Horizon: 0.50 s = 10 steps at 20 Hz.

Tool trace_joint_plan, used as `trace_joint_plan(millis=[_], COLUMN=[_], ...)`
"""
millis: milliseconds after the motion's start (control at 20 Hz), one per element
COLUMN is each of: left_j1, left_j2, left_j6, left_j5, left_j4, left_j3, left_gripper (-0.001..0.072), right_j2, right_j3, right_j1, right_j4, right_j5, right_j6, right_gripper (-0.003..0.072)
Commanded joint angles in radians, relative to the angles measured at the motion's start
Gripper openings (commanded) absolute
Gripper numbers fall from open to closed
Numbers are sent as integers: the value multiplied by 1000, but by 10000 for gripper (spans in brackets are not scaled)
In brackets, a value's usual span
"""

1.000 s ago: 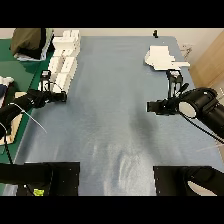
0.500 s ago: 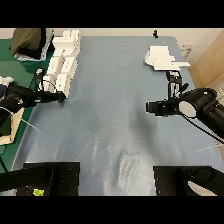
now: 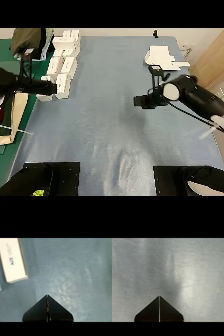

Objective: Fold the box.

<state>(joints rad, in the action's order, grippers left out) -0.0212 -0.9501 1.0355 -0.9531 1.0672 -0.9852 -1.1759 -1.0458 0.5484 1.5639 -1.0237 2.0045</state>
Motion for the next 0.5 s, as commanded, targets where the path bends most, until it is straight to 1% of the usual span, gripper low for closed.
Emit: trace_joint_plan(millis=[0,100,200,300,450], left_j1=[201,285,334,352,351], left_j2=[-52,-132,-216,-275,-319], left_j6=[89,145,161,159,159], left_j5=[-14,1,5,11,11], left_j4=[10,10,10,10,10], left_j3=[-125,-163,-180,-179,-179], left_gripper=[15,15,15,15,16], right_j2=[-183,-238,-258,-258,-258], right_j3=[-184,-240,-257,-257,-257], right_j1=[0,0,0,0,0], right_j4=[-100,-147,-203,-229,-229], right_j5=[-14,-13,6,8,8], right_j6=[-79,-79,-76,-76,-76], right_gripper=[2,2,3,3,3])
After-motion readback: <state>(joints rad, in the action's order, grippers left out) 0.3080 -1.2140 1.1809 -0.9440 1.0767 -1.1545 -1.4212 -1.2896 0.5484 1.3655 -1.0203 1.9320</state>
